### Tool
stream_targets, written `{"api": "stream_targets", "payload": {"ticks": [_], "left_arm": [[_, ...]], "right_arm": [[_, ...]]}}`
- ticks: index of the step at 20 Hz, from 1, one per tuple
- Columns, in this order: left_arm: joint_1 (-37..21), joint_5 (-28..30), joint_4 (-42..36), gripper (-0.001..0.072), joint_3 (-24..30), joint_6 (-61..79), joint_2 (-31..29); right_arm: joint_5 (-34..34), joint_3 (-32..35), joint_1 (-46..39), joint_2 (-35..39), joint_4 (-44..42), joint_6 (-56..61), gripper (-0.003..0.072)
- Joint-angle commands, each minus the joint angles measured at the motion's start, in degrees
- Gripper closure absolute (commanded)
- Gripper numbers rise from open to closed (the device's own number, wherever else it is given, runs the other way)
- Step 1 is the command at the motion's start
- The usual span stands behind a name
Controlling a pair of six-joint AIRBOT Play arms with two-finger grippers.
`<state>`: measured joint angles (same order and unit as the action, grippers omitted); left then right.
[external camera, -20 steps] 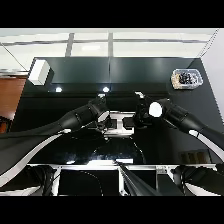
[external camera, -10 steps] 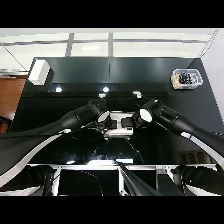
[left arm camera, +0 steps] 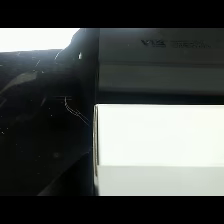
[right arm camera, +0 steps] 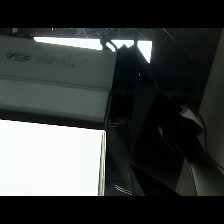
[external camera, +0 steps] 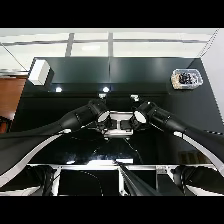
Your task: Fold the box and place the chain.
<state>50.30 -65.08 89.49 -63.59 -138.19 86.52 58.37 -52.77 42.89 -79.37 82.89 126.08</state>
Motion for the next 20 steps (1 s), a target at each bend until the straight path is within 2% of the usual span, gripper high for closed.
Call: {"api": "stream_targets", "payload": {"ticks": [1,2,4,5,10,11,12,14,17,18,19,20], "left_arm": [[0.0,0.0,0.0,0.0682,0.0,0.0,0.0],[0.0,0.0,0.0,0.0682,0.0,0.0,0.0],[0.0,0.0,0.0,0.0682,0.0,0.0,0.0],[0.0,0.0,0.0,0.0682,0.0,0.0,0.0],[0.0,0.0,0.0,0.0682,0.0,0.0,0.0],[0.0,0.0,0.0,0.0682,0.0,0.0,0.0],[0.0,0.0,0.0,0.0682,0.0,0.0,0.0],[0.0,0.0,0.0,0.0682,0.0,0.0,0.0],[0.0,0.1,0.0,0.0682,0.0,0.0,0.0],[0.0,0.1,0.0,0.0682,0.0,0.0,0.0],[0.0,0.1,0.0,0.0682,0.0,0.0,0.0],[0.0,0.1,0.0,0.0682,0.0,0.0,0.0]], "right_arm": [[-0.7,-0.1,0.1,-0.2,0.1,1.0,0.0339],[-1.1,-0.1,0.1,-0.2,0.1,1.0,0.0540],[-2.1,-0.1,0.2,-0.2,-0.1,1.0,0.0570],[-2.1,-0.1,0.2,-0.2,-0.1,1.0,0.0675],[-1.4,-0.1,0.2,-0.2,-0.2,1.0,0.0670],[-1.3,-0.1,0.1,-0.2,-0.3,0.8,0.0559],[-1.1,-0.1,0.1,-0.2,-0.3,0.8,0.0480],[-0.7,-0.1,0.1,-0.2,-0.3,0.5,0.0480],[-0.5,-0.1,0.1,-0.2,-0.3,0.2,0.0486],[-0.5,-0.1,0.1,-0.2,-0.3,0.1,0.0618],[-0.5,-0.1,0.1,-0.2,-0.3,0.1,0.0676],[-0.6,-0.1,0.1,-0.2,-0.3,0.1,0.0676]]}}
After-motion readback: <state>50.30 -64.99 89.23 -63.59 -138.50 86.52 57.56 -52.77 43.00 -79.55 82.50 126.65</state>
